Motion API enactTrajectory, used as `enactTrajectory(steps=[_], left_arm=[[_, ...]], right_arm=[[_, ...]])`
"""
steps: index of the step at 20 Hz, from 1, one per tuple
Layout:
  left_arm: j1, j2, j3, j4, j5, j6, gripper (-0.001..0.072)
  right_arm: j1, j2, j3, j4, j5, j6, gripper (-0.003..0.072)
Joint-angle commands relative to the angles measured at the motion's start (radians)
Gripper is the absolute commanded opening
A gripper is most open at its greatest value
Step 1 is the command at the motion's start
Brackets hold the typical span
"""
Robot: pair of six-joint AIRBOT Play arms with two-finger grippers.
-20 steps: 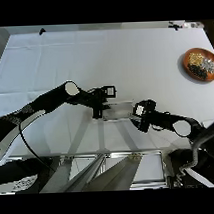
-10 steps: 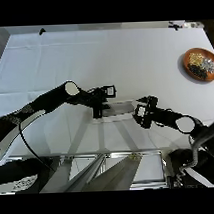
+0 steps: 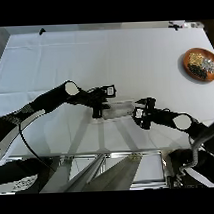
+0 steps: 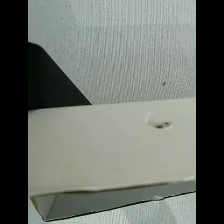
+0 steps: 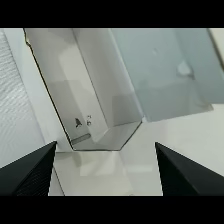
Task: Fold the box and place the chain.
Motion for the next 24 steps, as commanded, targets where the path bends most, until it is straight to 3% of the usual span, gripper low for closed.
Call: enactTrajectory(steps=[1,9,15,24], left_arm=[[0.000,0.000,0.000,0.000,0.000,0.000,0.0012],[0.000,0.000,0.000,0.000,0.000,0.000,0.0012],[0.000,0.000,0.000,0.000,0.000,0.000,0.0012],[0.000,0.000,0.000,0.000,0.000,0.000,0.0012]], right_arm=[[0.000,-0.036,0.001,0.062,0.008,-0.062,0.0678],[0.000,-0.053,0.004,0.212,0.029,-0.235,0.0678],[-0.096,-0.087,0.005,0.248,0.115,-0.328,0.0679],[-0.121,-0.237,0.078,0.306,0.193,-0.408,0.0679]])
